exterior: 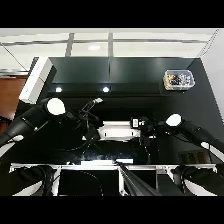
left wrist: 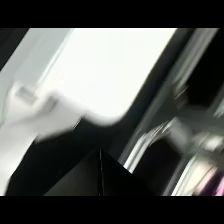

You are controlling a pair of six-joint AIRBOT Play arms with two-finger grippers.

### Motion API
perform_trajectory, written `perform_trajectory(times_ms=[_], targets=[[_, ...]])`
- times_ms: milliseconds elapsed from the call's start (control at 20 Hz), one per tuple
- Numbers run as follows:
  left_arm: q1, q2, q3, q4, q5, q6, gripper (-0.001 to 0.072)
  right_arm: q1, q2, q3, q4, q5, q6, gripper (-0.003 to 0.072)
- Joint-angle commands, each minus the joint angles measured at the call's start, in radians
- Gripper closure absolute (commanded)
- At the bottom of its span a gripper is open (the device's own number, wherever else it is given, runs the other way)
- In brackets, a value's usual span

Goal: Fold the box and place the chain.

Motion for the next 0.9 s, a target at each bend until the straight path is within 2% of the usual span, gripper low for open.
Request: perform_trajectory(times_ms=[0, 150, 250, 350, 550, 750, 850], targets=[[0.003, -0.035, -0.053, -0.36, 0.289, 0.083, 0.0679, 0.001, -0.001, 0.0, 0.0, 0.0, 0.0, 0.025], [0.002, -0.077, -0.056, -0.366, 0.55, 0.125, 0.0679, 0.001, -0.001, 0.0, 0.0, 0.0, 0.0, 0.025], [0.0, -0.119, -0.055, -0.366, 0.62, 0.139, 0.0679, 0.001, -0.001, 0.0, 0.0, 0.0, 0.0, 0.025], [-0.002, -0.158, -0.046, -0.353, 0.558, 0.193, 0.0679, 0.001, -0.001, 0.0, 0.001, 0.0, 0.0, 0.025], [-0.053, -0.201, -0.042, -0.184, 0.467, 0.204, 0.068, 0.001, -0.001, 0.0, 0.001, 0.0, 0.0, 0.0249], [-0.071, -0.197, -0.019, -0.108, 0.417, 0.2, 0.068, 0.001, -0.001, 0.0, 0.001, 0.0, 0.0, 0.025], [-0.064, -0.167, 0.024, -0.012, 0.385, 0.183, 0.068, 0.001, -0.001, 0.0, 0.001, 0.0, 0.0, 0.025]])
